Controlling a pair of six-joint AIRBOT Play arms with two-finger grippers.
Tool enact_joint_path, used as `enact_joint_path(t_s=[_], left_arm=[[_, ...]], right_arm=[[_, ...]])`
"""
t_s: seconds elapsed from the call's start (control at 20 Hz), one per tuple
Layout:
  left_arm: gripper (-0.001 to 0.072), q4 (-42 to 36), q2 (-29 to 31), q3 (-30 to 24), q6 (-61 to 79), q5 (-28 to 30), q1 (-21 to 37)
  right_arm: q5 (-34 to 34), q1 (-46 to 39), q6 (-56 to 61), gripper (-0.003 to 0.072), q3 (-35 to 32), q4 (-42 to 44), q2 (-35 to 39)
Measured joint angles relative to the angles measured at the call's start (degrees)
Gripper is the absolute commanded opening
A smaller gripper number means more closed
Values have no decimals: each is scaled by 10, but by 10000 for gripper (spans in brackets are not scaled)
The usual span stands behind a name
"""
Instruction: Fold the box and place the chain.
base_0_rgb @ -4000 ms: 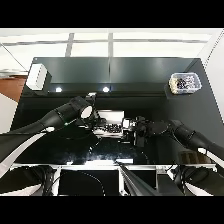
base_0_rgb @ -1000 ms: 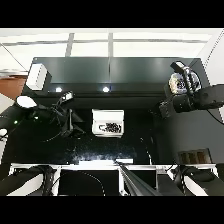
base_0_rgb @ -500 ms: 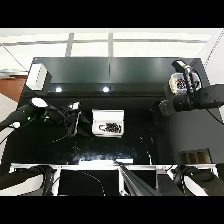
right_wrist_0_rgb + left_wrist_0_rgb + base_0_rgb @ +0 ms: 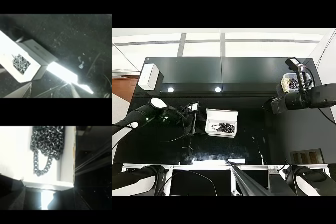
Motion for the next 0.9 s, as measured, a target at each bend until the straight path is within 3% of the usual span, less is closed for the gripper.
enact_joint_path(t_s=[0.35,0.65,0.9], left_arm=[[708,-2,0,18,-2,8,-4],[707,8,-9,28,-2,-22,-20],[707,17,-17,29,0,7,-40]], right_arm=[[1,0,1,561,0,0,0],[0,0,2,536,0,0,0],[1,0,4,536,0,0,0]])
